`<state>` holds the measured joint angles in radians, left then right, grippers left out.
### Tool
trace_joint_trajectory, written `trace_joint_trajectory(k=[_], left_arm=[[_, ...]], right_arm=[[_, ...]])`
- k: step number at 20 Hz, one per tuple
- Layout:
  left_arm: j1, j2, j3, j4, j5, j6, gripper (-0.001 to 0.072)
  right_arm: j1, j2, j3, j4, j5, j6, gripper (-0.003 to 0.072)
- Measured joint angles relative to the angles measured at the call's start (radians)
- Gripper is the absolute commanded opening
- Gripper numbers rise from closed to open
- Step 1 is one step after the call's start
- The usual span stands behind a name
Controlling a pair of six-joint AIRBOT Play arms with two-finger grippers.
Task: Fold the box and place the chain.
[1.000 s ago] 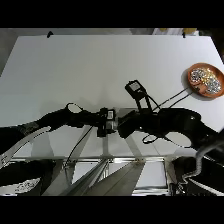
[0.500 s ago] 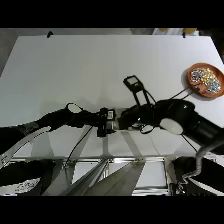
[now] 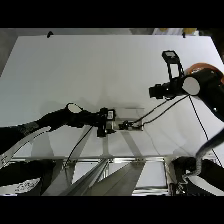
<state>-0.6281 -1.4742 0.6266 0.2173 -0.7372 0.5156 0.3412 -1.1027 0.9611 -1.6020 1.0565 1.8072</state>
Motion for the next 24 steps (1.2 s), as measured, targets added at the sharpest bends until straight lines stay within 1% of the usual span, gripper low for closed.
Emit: trace_joint_trajectory(k=[2,6,7,8,9,13,15,17,18,19,20,21,24], left_arm=[[0.0,0.0,0.0,0.0,0.0,0.0,0.0275],[0.0,0.0,0.0,0.0,0.0,0.0,0.0275],[0.0,0.0,0.0,0.0,0.0,0.0,0.0275],[0.0,0.0,0.0,0.0,0.0,0.0,0.0275],[0.0,0.0,0.0,0.0,0.0,0.0,0.0275],[0.0,0.0,0.0,0.0,0.0,0.0,0.0275],[0.0,0.0,0.0,0.0,0.0,0.0,0.0275],[0.0,0.0,0.0,0.0,0.0,0.0,0.0275],[0.0,0.0,0.0,0.0,0.0,0.0,0.0275],[0.0,0.0,0.0,0.0,0.0,0.0,0.0275],[0.0,0.0,0.0,0.0,0.0,0.0,0.0275],[0.0,0.0,0.0,0.0,0.0,0.0,0.0275],[0.0,0.0,0.0,0.0,0.0,0.0,0.0275]], right_arm=[[-0.051,-0.043,-0.017,-0.011,0.006,-0.002,0.0401],[-0.089,-0.121,-0.044,-0.026,-0.009,-0.006,0.0393],[-0.094,-0.143,-0.048,-0.029,-0.017,-0.006,0.0379],[-0.097,-0.162,-0.051,-0.03,-0.019,-0.006,0.0336],[-0.099,-0.182,-0.053,-0.032,-0.025,-0.006,0.0326],[-0.103,-0.248,-0.056,-0.034,-0.047,-0.005,0.0323],[-0.104,-0.272,-0.057,-0.035,-0.053,-0.001,0.0294],[-0.104,-0.29,-0.057,-0.035,-0.061,0.0,0.0285],[-0.104,-0.297,-0.057,-0.035,-0.066,0.004,0.0275],[-0.104,-0.303,-0.057,-0.035,-0.068,0.011,0.0238],[-0.104,-0.308,-0.057,-0.035,-0.068,0.02,0.0217],[-0.104,-0.311,-0.057,-0.035,-0.069,0.026,0.0216],[-0.104,-0.317,-0.057,-0.035,-0.067,0.037,0.0146]])
